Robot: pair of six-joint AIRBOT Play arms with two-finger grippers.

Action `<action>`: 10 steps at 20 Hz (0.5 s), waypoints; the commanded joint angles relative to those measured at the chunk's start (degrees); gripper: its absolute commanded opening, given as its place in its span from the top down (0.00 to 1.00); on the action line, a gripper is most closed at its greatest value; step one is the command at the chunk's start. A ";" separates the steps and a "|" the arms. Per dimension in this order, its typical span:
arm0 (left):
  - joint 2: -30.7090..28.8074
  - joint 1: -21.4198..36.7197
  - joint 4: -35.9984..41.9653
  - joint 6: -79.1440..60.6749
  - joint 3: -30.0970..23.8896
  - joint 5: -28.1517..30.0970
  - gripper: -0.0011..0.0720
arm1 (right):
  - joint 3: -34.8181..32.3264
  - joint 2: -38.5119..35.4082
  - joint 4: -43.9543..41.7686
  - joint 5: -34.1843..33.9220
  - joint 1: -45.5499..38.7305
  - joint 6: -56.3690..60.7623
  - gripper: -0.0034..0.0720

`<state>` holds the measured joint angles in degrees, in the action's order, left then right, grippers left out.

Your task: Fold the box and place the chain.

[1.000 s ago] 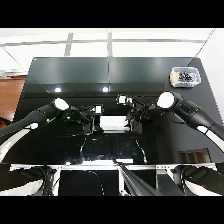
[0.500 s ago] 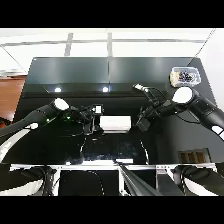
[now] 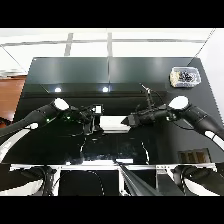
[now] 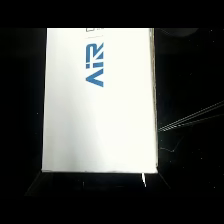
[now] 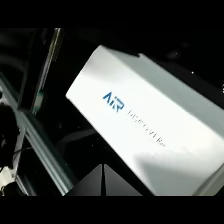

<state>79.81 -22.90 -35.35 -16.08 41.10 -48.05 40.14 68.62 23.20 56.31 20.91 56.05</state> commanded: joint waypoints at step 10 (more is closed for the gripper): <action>0.04 0.00 0.04 -0.02 0.02 0.02 0.35 | -0.50 7.98 2.78 -3.89 0.66 3.06 0.94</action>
<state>79.81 -22.90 -35.38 -16.14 41.10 -48.01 39.70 76.07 24.36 52.62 21.58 58.61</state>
